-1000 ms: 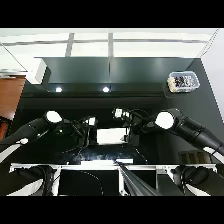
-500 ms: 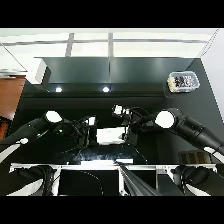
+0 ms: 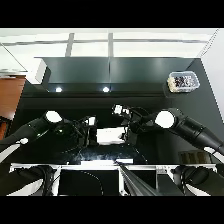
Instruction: Fold the box and place the chain.
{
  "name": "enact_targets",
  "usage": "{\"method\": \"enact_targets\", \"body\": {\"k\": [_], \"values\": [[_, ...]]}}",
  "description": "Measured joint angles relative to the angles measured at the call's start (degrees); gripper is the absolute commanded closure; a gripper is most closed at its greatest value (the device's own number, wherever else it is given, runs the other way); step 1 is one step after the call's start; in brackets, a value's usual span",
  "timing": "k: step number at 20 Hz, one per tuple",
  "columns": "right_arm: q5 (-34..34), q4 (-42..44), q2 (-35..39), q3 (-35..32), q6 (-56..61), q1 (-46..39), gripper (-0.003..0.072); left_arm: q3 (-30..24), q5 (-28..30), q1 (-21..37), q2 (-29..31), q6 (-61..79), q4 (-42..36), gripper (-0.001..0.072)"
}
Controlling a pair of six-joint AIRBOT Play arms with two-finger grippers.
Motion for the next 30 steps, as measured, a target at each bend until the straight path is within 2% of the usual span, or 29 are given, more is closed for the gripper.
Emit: {"method": "enact_targets", "body": {"k": [2, 3, 4, 16, 17, 18, 23, 24, 25, 30], "values": [[-0.22, 0.0, 0.0, 0.0, 0.0, 0.0, 0.0034, 0.0, 0.0, 0.0, 0.0, 0.0, 0.0, 0.0301], [-0.35, 0.02, 0.0, 0.0, 0.0, 0.02, 0.0218, 0.0, 0.0, 0.0, 0.0, 0.0, 0.0, 0.0301], [-0.39, 0.11, 0.0, 0.0, 0.04, 0.2, 0.025, 0.0, -0.02, 0.0, 0.0, -0.07, 0.0, 0.0301], [-0.52, -1.7, 0.0, 0.0, 0.04, 3.1, 0.0267, 0.0, -0.02, 0.0, 0.0, 0.07, 0.0, 0.0301], [-0.48, -1.92, 0.0, 0.0, 0.07, 3.1, 0.0315, 0.0, 0.0, 0.0, 0.0, 0.07, 0.0, 0.0301], [-0.44, -2.05, 0.0, 0.0, 0.11, 3.17, 0.0453, 0.0, -0.02, 0.0, 0.0, 0.04, 0.0, 0.0301], [-0.48, -2.49, 0.0, 0.0, 0.2, 3.21, 0.0455, 0.0, -0.02, 0.0, 0.0, 0.0, 0.0, 0.0301], [-0.48, -2.54, 0.0, 0.0, 0.22, 3.21, 0.0449, 0.0, -0.02, 0.0, 0.0, 0.0, 0.0, 0.0301], [-0.42, -2.56, 0.0, 0.0, 0.22, 3.21, 0.0405, 0.0, 0.0, 0.0, 0.0, 0.0, 0.0, 0.0301], [0.22, -2.75, -0.02, 0.0, 0.22, 3.21, 0.0403, 0.0, -0.02, 0.0, 0.0, -0.02, 0.0, 0.0301]]}}
